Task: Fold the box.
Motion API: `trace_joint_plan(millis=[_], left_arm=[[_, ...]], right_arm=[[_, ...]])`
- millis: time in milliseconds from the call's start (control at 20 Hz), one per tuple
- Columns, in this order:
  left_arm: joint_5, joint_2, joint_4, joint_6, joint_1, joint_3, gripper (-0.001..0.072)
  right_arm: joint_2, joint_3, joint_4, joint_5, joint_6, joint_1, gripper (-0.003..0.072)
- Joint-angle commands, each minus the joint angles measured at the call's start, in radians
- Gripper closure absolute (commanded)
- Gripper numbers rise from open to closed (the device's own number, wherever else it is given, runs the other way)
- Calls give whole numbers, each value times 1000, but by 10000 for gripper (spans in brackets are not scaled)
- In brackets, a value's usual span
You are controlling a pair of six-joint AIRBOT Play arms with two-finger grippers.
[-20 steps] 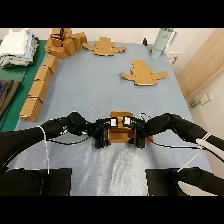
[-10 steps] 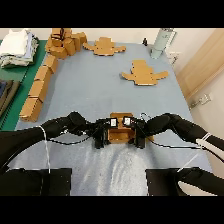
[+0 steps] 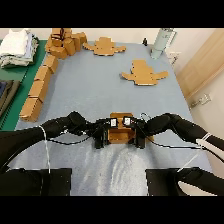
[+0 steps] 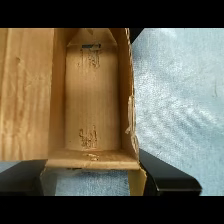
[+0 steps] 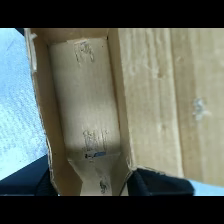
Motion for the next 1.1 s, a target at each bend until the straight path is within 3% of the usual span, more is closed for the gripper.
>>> trace_joint_plan(millis=[0,750,800,850,1050], left_arm=[[-1,0,1,0,0,1,220],[-1,0,1,0,0,1,220],[-1,0,1,0,0,1,220],[-1,0,1,0,0,1,220],[-1,0,1,0,0,1,220]], right_arm=[[0,0,0,2,0,0,185],[0,0,10,-1,1,0,178],[1,0,12,1,1,0,39],[2,0,2,0,8,0,-29],[25,1,-86,-2,172,0,-28]])
